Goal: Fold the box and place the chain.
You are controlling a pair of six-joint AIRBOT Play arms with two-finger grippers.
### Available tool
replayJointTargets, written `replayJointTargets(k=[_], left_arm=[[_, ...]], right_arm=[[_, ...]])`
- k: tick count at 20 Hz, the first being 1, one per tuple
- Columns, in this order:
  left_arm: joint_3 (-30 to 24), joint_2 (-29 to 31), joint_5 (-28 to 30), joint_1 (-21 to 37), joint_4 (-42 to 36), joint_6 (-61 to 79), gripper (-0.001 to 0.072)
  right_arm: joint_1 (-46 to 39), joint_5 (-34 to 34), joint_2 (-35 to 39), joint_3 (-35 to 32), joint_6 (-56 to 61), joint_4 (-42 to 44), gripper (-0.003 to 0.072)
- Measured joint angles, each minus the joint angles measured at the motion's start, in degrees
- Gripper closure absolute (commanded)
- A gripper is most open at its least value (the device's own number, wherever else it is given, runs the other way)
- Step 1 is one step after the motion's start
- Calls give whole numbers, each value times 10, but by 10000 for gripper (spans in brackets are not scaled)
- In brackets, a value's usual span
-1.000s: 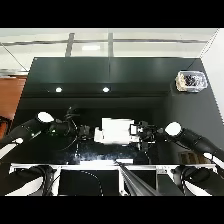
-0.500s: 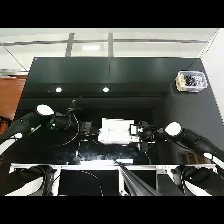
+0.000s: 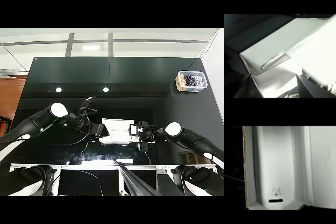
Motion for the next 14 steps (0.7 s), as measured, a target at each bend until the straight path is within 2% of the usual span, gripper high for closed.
replayJointTargets(k=[1,3,14], left_arm=[[10,0,2,-11,17,-28,93],[25,-1,8,-26,41,-72,210],[44,-8,24,-90,181,-232,210]], right_arm=[[0,0,0,0,0,0,376],[0,0,0,0,0,0,375],[0,0,0,0,0,0,376]])
